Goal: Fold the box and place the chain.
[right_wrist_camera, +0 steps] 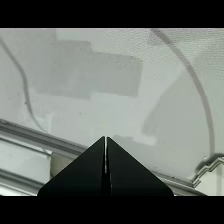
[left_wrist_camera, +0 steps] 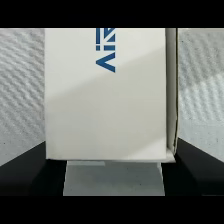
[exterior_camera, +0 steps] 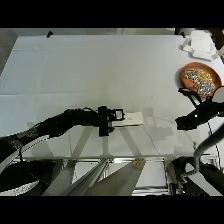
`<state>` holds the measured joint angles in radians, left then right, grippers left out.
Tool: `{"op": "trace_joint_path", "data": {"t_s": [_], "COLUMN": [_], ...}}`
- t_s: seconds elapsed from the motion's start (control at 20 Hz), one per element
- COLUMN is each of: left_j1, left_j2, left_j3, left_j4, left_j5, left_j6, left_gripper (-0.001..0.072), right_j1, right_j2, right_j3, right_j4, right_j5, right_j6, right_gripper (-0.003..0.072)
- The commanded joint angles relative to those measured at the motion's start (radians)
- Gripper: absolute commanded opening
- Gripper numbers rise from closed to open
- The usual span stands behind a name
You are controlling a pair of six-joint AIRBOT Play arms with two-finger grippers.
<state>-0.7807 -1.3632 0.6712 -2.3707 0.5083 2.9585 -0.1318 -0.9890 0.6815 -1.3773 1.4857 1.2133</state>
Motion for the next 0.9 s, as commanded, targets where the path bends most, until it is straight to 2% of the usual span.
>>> {"op": "trace_joint_path", "data": {"t_s": [0.0,0.05,0.2,0.35,0.45,0.55,0.75,0.85], "left_j1": [0.0,0.005,0.059,0.199,0.33,0.481,0.787,0.913], "left_j2": [0.008,0.023,0.112,0.229,0.302,0.351,0.354,0.348], "left_j3": [0.0,0.0,0.0,0.0,0.0,0.0,-0.001,-0.005], "left_j4": [0.007,0.009,0.041,0.282,0.491,0.632,0.684,0.684], "left_j5": [-0.005,-0.014,-0.035,-0.026,0.007,0.071,0.221,0.249], "left_j6": [-0.011,-0.074,-0.322,-0.629,-0.872,-1.028,-1.06,-1.083], "left_gripper": [0.011,0.0007,0.0003,0.0003,0.0003,0.0003,0.0003,0.0003], "right_j1": [-0.005,-0.005,-0.005,-0.005,-0.005,-0.005,-0.005,-0.005], "right_j2": [-0.011,-0.011,-0.011,-0.011,-0.011,-0.011,-0.011,-0.01], "right_j3": [-0.022,-0.022,-0.022,-0.022,-0.022,-0.022,-0.022,-0.022], "right_j4": [-0.007,-0.007,-0.006,-0.006,-0.006,-0.006,-0.006,-0.006], "right_j5": [-0.024,-0.033,-0.066,-0.062,-0.061,-0.062,-0.062,-0.062], "right_j6": [0.017,0.017,0.017,0.017,0.017,0.017,0.017,0.017], "right_gripper": [0.0024,0.0024,0.0024,0.0024,0.0024,0.0024,0.0024,0.0024]}}
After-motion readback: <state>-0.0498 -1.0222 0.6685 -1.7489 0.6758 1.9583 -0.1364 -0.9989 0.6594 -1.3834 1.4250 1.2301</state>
